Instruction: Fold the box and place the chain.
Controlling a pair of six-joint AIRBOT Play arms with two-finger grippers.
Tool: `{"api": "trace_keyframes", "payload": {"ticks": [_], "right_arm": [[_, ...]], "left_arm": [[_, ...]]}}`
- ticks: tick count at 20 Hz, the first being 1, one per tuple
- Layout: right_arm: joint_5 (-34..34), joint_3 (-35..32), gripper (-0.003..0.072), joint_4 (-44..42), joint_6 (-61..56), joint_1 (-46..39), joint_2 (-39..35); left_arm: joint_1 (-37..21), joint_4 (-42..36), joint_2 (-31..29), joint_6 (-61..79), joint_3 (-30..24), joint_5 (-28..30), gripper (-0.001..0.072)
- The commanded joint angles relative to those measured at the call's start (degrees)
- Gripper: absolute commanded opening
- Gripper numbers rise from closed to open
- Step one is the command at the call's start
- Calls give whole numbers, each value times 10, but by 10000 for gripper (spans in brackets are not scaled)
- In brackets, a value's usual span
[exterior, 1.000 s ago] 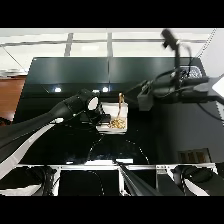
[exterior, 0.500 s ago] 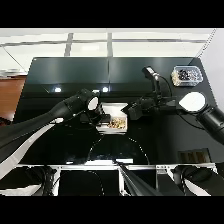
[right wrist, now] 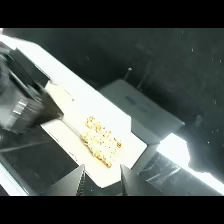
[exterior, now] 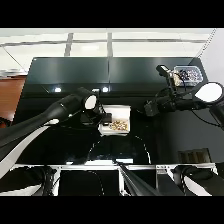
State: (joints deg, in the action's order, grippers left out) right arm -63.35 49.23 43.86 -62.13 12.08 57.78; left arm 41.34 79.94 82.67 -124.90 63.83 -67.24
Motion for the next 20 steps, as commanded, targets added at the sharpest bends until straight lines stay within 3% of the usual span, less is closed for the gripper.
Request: {"api": "trace_keyframes", "payload": {"ticks": [1, 4, 7, 8, 10, 12, 14, 17, 18, 20], "right_arm": [[-19, 1, 273, 15, 1, -7, 0], [-19, 1, 273, 32, 0, -7, 0], [-20, 1, 273, 34, 0, -7, 0], [-20, 1, 273, 34, 0, -7, 0], [-20, 1, 273, 34, 0, -7, 0], [-20, 1, 273, 34, 0, -7, 0], [-19, 1, 273, 34, 0, -7, 0], [-10, 1, 273, 34, 0, -7, 0], [-6, 1, 273, 34, 0, -7, 0], [1, 1, 273, 34, 0, -7, 0]], "left_arm": [[6, 54, -72, 8, 0, -8, 574], [-1, 134, -160, 35, -17, -38, 573], [-91, 141, -224, 51, -87, -45, 573], [-141, 105, -237, 64, -123, -25, 573], [-232, -41, -247, 152, -193, 44, 573], [-296, -249, -246, 390, -269, 107, 573], [-331, -397, -242, 627, -313, 113, 573], [-327, -430, -237, 876, -322, 105, 578], [-318, -429, -236, 958, -322, 104, 681], [-296, -429, -236, 1115, -322, 110, 713]]}}
